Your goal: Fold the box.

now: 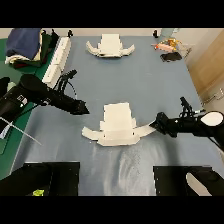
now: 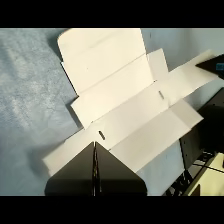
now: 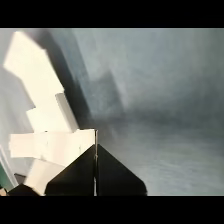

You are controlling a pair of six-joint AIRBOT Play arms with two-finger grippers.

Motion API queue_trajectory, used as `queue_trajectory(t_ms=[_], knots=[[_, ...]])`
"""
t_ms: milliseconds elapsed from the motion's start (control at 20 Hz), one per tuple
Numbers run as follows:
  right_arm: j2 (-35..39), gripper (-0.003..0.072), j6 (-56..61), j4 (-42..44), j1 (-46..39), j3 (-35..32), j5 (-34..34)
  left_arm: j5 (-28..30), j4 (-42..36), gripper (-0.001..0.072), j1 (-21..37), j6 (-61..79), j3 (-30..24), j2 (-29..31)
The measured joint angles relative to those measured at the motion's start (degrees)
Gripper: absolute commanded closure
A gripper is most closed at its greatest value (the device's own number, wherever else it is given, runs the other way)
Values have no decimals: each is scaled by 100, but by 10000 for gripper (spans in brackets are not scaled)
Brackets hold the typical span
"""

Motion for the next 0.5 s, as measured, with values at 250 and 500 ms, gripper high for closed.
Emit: queue_trajectory(t_ms=[250, 500], knots=[[468, 438, 417, -245, 313, -476, 142, -186, 33, 692, 68, -2, 0, 28], [-245, 439, 79, -560, 369, -68, 490, -280, 44, 693, 81, 0, 0, 28]])
